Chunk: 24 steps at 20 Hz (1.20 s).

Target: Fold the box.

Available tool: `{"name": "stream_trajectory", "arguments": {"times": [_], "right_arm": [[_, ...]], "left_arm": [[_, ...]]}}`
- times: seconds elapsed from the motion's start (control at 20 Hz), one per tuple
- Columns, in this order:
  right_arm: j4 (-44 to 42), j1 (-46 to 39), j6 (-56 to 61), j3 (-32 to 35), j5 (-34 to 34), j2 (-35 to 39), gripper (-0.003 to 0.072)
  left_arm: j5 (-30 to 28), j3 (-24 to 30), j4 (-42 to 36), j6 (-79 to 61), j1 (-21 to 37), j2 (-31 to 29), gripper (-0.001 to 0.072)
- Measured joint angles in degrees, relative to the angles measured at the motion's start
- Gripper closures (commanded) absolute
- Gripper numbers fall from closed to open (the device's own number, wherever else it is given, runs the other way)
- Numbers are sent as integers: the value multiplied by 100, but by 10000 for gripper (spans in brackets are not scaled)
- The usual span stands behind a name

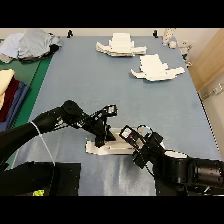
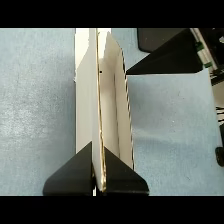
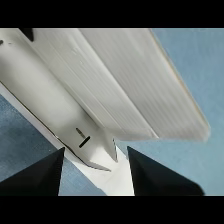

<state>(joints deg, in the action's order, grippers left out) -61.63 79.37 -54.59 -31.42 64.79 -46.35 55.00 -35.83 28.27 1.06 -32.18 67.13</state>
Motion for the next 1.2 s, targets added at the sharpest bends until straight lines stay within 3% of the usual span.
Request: {"name": "stream_trajectory", "arguments": {"times": [0.3, 0.45, 0.65, 1.0, 1.2], "right_arm": [[-107, -74, -232, 398, -291, 442, 89], [-433, -505, -1005, 721, -660, 966, 89], [-1495, -1694, -3069, 1040, -1322, 1414, 89], [-4859, -4142, -8172, 1462, -1834, 1445, 87], [-5834, -4680, -9551, 1543, -1902, 1123, 86]], "left_arm": [[7, 2, 2, 2, 0, 4, 697], [9, 2, 2, 2, 0, 4, 698], [7, 2, 4, 2, 0, 4, 697], [9, 2, 2, 2, 0, 4, 698], [7, 2, 2, 2, 0, 4, 697]]}}
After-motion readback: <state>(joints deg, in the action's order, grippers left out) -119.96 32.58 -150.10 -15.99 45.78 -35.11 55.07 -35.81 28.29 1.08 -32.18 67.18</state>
